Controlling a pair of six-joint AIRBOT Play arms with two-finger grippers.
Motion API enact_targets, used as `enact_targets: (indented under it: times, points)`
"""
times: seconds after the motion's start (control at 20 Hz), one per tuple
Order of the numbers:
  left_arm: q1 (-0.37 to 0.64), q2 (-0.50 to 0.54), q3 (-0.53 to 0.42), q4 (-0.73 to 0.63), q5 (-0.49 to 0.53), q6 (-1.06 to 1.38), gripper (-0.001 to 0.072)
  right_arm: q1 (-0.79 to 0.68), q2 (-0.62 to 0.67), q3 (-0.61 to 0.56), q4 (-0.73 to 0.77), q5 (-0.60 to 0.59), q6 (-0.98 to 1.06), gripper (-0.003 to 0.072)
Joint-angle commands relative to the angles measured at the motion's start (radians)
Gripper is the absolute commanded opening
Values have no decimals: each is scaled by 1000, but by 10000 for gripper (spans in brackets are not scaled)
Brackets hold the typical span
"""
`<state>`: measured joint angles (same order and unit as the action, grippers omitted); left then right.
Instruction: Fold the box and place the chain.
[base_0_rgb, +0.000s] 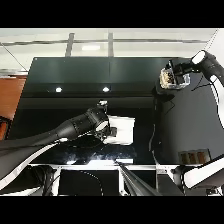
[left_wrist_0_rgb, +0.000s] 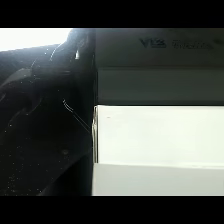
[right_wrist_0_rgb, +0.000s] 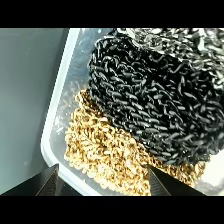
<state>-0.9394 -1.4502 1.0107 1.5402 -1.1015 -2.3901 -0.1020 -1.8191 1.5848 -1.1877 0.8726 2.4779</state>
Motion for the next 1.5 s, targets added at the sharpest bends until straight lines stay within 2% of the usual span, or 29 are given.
enact_targets:
  times: [0.0, 0.2, 0.25, 0.3, 0.35, 0.4, 0.55, 0.6, 0.75, 1.05, 1.35, 1.45]
  points:
    - [0, 0, 0, 1, 1, 0, 30, 8, -22, 1, 10, -31, 11, 597]
    - [0, 0, 0, 1, 1, 0, 30, 44, -50, 1, 9, -43, 10, 597]
    - [0, 0, 0, 1, 1, 0, 30, 48, -49, 1, 8, -43, 9, 521]
    - [0, 0, 0, 1, 1, 0, 30, 48, -47, 1, 11, -40, -5, 337]
    - [0, 0, 0, 1, 1, 0, 30, 46, -40, 1, 9, -32, -35, 109]
    - [0, 0, 0, 1, 0, 0, 29, 43, -32, 1, 5, -22, -63, 59]
    - [0, 0, 0, 1, 0, 0, 30, 23, 8, 1, 5, 9, -161, 56]
    - [0, 0, 0, 1, 1, 0, 30, 15, 27, 1, 5, 16, -204, 11]
    - [0, 0, 0, 1, 0, 0, 30, -12, 119, 1, 6, 38, -390, 12]
    - [0, 0, 0, 0, 0, 0, 30, -32, 437, 1, 2, 204, -866, 8]
    - [0, 0, 0, 0, 1, 0, 30, -32, 751, 1, 10, 313, -1001, 8]
    - [0, 0, 0, 0, 1, 0, 29, -24, 835, -1, 9, 417, -1033, 7]
